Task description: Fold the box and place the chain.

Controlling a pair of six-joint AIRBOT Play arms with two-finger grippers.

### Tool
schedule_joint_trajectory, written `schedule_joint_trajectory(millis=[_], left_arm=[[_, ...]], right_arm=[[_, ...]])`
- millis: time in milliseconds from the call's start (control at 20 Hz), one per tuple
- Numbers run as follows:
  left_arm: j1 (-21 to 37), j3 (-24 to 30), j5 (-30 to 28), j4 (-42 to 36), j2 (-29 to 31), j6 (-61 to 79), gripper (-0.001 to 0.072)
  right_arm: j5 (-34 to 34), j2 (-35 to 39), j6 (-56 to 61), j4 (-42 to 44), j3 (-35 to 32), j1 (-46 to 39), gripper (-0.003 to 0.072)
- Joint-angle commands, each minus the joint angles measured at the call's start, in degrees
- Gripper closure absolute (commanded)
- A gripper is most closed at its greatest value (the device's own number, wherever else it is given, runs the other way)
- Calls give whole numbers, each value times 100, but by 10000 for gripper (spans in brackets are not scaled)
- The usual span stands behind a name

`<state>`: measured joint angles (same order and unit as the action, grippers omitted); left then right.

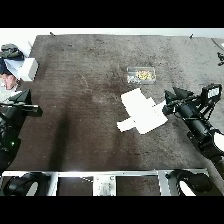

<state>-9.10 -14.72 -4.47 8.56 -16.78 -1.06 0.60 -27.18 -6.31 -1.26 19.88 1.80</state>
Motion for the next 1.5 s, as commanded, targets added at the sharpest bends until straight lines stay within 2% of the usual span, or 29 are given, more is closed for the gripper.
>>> schedule_joint_trajectory(millis=[0,300,350,400,550,650,750,950,1100,1250,1450], left_arm=[[-2,2,0,2,4,2,697],[-2,2,0,0,4,2,697],[-2,2,2,2,4,2,697],[-2,2,0,2,4,2,697],[-2,2,0,0,4,2,697],[-2,2,2,2,4,2,697],[-2,2,-2,2,4,2,697],[-2,2,0,0,4,2,697],[-2,2,0,2,4,2,697],[-2,2,0,2,4,2,697],[-2,2,2,2,4,2,697]], right_arm=[[7,2,2,-2,4,2,348],[-59,-7,-37,-131,35,-9,346],[-267,-70,4,-162,85,-33,309],[-439,-214,50,-98,201,-103,234],[-26,-973,140,-83,787,-654,250],[728,-1600,691,-149,1268,-1231,251],[1985,-2330,1390,-866,1803,-1963,251],[4553,-3936,3576,-4059,3364,-3097,250],[6168,-5010,4153,-5357,4581,-3425,250],[7427,-5930,4218,-5956,5578,-3449,250],[8338,-6841,4218,-6089,6520,-3449,250]])
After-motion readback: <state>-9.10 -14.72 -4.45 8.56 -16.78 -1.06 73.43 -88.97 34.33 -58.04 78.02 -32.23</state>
